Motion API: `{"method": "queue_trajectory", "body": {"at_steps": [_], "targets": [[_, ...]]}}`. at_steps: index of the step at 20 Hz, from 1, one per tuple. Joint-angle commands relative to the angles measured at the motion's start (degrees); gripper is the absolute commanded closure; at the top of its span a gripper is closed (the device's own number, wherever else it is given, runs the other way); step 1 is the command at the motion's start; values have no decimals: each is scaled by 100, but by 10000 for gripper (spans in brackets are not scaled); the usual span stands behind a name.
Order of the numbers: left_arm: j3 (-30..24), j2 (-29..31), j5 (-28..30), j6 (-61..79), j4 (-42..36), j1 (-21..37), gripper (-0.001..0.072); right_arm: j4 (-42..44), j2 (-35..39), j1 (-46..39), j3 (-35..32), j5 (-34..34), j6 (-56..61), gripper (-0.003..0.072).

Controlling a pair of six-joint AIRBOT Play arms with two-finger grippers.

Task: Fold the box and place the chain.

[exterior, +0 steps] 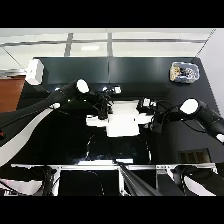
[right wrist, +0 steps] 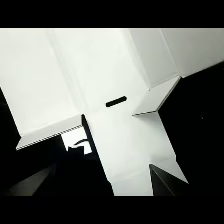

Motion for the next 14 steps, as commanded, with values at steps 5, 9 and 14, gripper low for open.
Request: {"method": "queue_trajectory", "body": {"at_steps": [5, 9, 14], "targets": [[4, -4, -66, 0, 4, -4, 684, 105, -175, 332, 7, 422, -470, -9], [4, -4, -68, 0, 4, -4, 684, 105, 422, 210, 7, 664, -48, -9], [4, -4, -66, 0, 2, -4, 685, 1565, 588, -647, -612, 155, -866, -9]]}}
